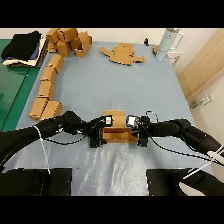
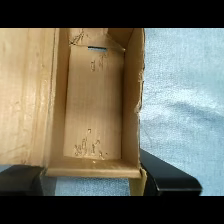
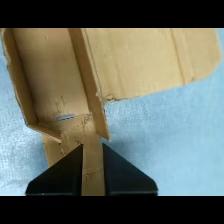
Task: Fold the box.
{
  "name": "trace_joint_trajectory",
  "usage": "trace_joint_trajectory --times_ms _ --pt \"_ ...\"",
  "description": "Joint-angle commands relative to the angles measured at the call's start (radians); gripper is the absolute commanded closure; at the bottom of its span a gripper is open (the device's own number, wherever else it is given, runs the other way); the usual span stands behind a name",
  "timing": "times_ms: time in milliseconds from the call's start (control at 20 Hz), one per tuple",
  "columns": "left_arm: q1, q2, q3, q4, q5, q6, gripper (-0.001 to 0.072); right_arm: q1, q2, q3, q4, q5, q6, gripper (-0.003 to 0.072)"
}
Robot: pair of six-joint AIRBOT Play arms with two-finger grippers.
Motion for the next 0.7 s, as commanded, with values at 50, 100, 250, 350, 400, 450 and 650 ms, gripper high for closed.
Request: trace_joint_trajectory --times_ms 50,100,250,350,400,450,650 --pt "0.000 0.000 0.001 0.001 0.000 0.001 0.0199 -0.005 -0.014 -0.015 -0.008 -0.012 0.015 0.0531" --pt "0.000 0.000 0.001 0.001 0.000 0.001 0.0199 -0.005 -0.021 -0.015 -0.012 -0.008 0.015 0.0531" --pt "0.000 0.000 0.001 0.001 0.000 0.001 0.0199 -0.005 -0.037 -0.015 -0.013 -0.004 0.015 0.0531" --pt "0.000 0.000 0.001 0.001 0.000 0.001 0.0199 -0.005 -0.050 -0.016 -0.013 -0.004 0.016 0.0531" --pt "0.000 0.000 0.001 0.001 0.000 0.001 0.0198 -0.005 -0.057 -0.016 -0.014 -0.004 0.015 0.0531" --pt "0.000 0.000 0.001 0.001 0.000 0.001 0.0199 -0.005 -0.061 -0.016 -0.014 -0.005 0.015 0.0531" --pt "0.000 0.000 0.001 0.001 0.000 0.001 0.0199 -0.005 -0.065 -0.015 -0.015 -0.005 0.016 0.0531"
